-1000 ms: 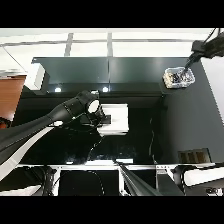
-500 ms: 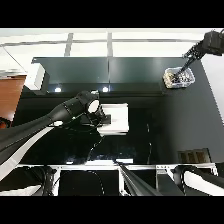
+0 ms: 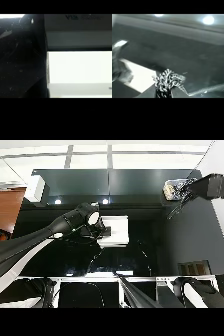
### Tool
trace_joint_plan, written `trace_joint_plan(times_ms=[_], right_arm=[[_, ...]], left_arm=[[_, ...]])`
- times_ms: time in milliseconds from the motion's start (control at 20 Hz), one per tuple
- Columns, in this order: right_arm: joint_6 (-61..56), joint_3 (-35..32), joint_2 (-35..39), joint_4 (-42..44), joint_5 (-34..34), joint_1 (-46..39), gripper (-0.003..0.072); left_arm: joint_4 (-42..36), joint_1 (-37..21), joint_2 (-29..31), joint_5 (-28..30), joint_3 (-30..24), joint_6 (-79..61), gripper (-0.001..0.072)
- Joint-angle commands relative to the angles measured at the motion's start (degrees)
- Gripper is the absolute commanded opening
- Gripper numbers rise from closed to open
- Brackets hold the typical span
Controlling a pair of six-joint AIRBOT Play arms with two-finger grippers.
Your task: Fold the box and place the chain.
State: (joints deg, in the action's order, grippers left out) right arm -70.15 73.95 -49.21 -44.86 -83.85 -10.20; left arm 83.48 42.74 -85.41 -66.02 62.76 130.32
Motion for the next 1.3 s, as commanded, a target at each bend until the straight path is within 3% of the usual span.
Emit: trace_joint_plan(times_ms=[0,400,800,1100,1250], right_arm=[[0.76,-2.45,1.86,5.81,-2.36,1.97,0.0011],[-3.65,-6.64,1.77,5.86,0.42,15.10,0.0010],[-3.78,-8.31,0.42,5.44,9.14,23.82,0.0010],[-3.74,-18.08,-3.67,7.98,19.71,29.66,0.0009],[-3.21,-19.91,-8.39,9.22,24.85,32.96,0.0009]], left_arm=[[0.02,0.04,0.02,0.00,0.02,-0.02,0.0025],[0.02,0.04,0.02,-0.09,0.02,-0.04,0.0025],[0.02,0.04,0.02,-0.50,0.02,-0.04,0.0025],[0.02,0.04,0.02,-0.46,0.02,-0.07,0.0025],[0.02,0.04,0.02,0.02,0.02,-0.04,0.0025]])
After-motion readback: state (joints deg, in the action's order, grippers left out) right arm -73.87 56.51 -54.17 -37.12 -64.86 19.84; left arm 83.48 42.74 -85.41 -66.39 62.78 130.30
